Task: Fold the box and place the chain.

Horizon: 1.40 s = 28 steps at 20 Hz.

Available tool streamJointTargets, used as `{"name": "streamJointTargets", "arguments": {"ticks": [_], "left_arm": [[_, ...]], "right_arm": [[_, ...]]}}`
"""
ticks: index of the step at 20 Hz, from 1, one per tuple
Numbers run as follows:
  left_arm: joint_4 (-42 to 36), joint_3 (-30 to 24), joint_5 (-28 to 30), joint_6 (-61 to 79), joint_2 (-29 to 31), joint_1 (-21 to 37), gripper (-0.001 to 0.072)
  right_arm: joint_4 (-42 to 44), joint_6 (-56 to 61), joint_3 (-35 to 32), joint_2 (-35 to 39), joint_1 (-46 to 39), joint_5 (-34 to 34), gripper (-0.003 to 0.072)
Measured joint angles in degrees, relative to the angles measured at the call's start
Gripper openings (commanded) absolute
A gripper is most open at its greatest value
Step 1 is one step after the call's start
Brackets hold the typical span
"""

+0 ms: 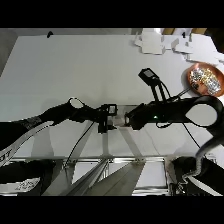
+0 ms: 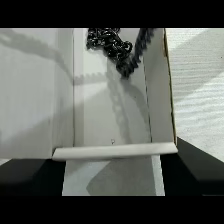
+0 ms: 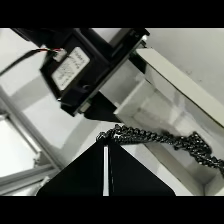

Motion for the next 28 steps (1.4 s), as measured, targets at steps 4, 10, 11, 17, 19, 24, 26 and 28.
{"name": "streamJointTargets", "arguments": {"ticks": [4, 10, 11, 17, 19, 24, 26, 28], "left_arm": [[-0.02, 0.0, 0.0, 0.02, 0.0, 0.0, 0.0209], [-0.02, 0.0, 0.0, 0.0, 0.0, 0.0, 0.0209], [-0.02, 0.0, 0.0, 0.0, 0.0, 0.0, 0.0209], [-0.02, 0.0, 0.0, 0.0, 0.0, 0.0, 0.0209], [-0.02, 0.0, 0.0, 0.02, 0.0, 0.0, 0.0209], [-0.02, 0.0, 0.0, 0.02, 0.0, 0.0, 0.0209], [-0.02, 0.0, 0.0, 0.0, 0.0, 0.0, 0.0209], [-0.02, 0.0, -0.02, 0.0, -0.02, 0.0, 0.0209]], "right_arm": [[-3.17, 0.09, 0.39, -3.15, 0.57, -0.59, 0.0136], [-9.05, 0.22, 5.7, -3.98, -4.04, 4.0, 0.0175], [-9.84, 0.61, 6.25, -3.93, -5.86, 4.85, 0.0174], [-22.1, 4.52, 7.5, -4.79, -17.77, 9.44, 0.015], [-24.76, 5.14, 7.43, -6.23, -21.03, 10.4, 0.0154], [-27.47, 5.99, 4.94, -11.82, -25.05, 10.84, 0.0202], [-28.0, 6.03, 3.67, -14.19, -25.57, 10.27, 0.0201], [-28.28, 6.08, 2.6, -16.37, -25.83, 9.6, 0.0201]]}}
